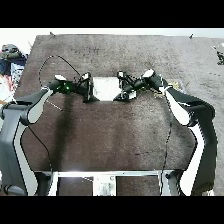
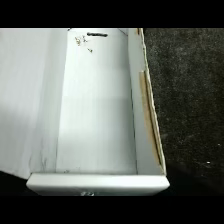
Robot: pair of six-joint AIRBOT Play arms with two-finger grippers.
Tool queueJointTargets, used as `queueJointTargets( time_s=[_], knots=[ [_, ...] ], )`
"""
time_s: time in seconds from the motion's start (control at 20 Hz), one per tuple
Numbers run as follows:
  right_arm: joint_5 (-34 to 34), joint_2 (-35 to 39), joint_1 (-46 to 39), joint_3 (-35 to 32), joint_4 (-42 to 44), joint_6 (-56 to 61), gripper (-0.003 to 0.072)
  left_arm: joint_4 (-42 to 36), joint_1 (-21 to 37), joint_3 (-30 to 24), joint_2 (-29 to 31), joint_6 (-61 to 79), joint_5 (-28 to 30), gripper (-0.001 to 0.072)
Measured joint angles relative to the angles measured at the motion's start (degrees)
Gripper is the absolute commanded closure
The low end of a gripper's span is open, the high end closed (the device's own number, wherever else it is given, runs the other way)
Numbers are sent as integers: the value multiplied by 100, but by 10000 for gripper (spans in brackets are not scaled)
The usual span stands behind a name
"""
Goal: Fold the box and place the chain.
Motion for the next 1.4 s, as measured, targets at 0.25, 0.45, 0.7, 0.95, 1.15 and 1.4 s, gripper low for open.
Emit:
queueJointTargets(
  time_s=[0.25,0.45,0.7,0.95,1.15,1.4],
  knots=[
    [20,15,0,-4,-4,31,-34,9,0,0,0,2,-15,504],
    [-66,83,-15,-9,-50,46,-34,2,-2,-2,0,0,2,504],
    [-72,186,-103,-7,-262,57,-34,-13,-2,0,0,-2,46,504],
    [70,313,-264,-7,-435,74,-34,2,2,0,0,0,11,504],
    [164,511,-422,-7,-529,70,-34,13,-2,0,0,4,-35,504],
    [269,848,-568,-4,-481,46,326,7,-2,0,0,4,-7,504]
  ],
)
